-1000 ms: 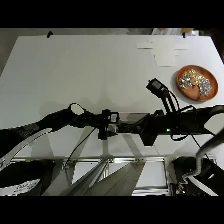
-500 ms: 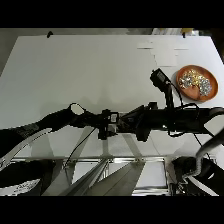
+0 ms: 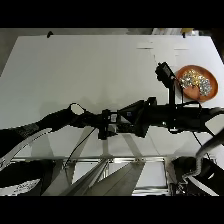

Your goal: Fold the box and place the chain.

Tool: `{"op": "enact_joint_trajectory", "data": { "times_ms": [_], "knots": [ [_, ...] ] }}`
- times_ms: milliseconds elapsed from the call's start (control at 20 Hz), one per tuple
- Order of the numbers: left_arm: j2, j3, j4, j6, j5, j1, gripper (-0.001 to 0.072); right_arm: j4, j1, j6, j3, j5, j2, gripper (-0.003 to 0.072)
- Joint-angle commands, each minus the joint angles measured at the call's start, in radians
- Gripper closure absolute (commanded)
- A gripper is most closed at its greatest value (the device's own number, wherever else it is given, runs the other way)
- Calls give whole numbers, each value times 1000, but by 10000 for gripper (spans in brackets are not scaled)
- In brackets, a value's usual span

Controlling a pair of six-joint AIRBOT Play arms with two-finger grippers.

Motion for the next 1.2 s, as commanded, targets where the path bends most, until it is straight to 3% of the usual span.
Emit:
{"op": "enact_joint_trajectory", "data": {
  "times_ms": [0, 200, 500, 800, 900, 1050, 1150],
  "knots": [
    [1, 1, 0, 0, 0, 0, 502, -124, 1, 27, 0, 96, -6, 666],
    [1, 1, 0, 0, 1, 0, 502, -242, 1, 86, -1, 182, -36, 666],
    [0, 1, 0, 0, 0, 0, 502, -303, 1, 86, -2, 184, -176, 666],
    [1, 1, 0, 0, 1, 0, 502, -542, 0, 198, -2, 255, -260, 659],
    [0, 1, 0, 0, 0, 0, 502, -590, 0, 217, 0, 283, -260, 561],
    [1, 1, 0, 0, 0, 0, 502, -592, -2, 217, 44, 341, -260, 543],
    [0, 1, 0, 0, 0, 0, 502, -587, -35, 216, 133, 407, -261, 457]
  ]
}}
